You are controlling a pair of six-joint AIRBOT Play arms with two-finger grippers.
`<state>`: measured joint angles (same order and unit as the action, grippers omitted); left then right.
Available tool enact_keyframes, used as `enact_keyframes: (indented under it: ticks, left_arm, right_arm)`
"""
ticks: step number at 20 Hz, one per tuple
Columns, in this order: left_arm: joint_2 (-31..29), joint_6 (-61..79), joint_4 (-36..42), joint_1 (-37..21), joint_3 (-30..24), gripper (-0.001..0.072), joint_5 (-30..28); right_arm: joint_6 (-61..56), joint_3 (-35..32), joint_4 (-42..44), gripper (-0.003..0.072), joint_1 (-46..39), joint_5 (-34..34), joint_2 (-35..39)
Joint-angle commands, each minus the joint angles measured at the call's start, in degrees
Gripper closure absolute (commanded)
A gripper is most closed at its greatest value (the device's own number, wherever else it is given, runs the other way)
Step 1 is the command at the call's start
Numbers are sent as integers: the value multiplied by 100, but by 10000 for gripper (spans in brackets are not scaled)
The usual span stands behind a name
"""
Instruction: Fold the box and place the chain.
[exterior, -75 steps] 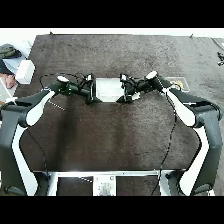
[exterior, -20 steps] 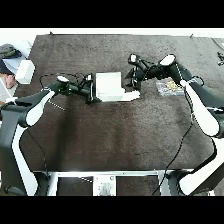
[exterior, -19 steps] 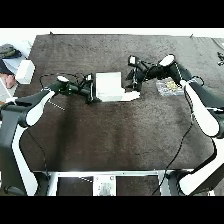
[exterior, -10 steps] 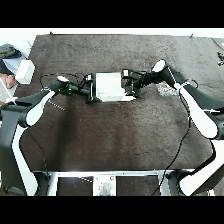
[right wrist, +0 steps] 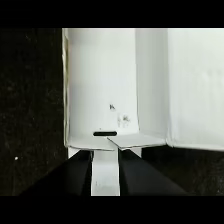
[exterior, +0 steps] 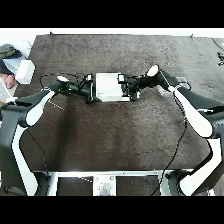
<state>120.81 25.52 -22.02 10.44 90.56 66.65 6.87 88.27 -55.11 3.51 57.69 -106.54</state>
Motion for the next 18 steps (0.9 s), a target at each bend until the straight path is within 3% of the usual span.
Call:
enact_keyframes:
  ticks: [1,2,3,8,10,17,18]
  left_arm:
    - [-2,0,-2,-2,-2,303,0]
    - [-2,0,-2,-2,-2,303,0]
    - [-2,0,-2,-2,-2,303,0]
    - [-2,0,-2,-2,-2,303,0]
    - [-2,0,-2,-2,-2,303,0]
    - [-2,0,-2,-2,-2,303,0]
    - [-2,0,-2,-2,-2,303,2]
  right_arm:
    - [-7,-4,68,479,87,-258,-28]
    - [-2,-4,173,500,87,-308,-28]
    - [-2,-4,267,574,92,-306,-28]
    - [-4,-7,505,571,142,-234,-122]
    - [-2,-7,544,458,142,-208,-170]
    - [203,-7,595,457,166,-153,-181]
    - [216,-7,592,390,184,-155,-181]
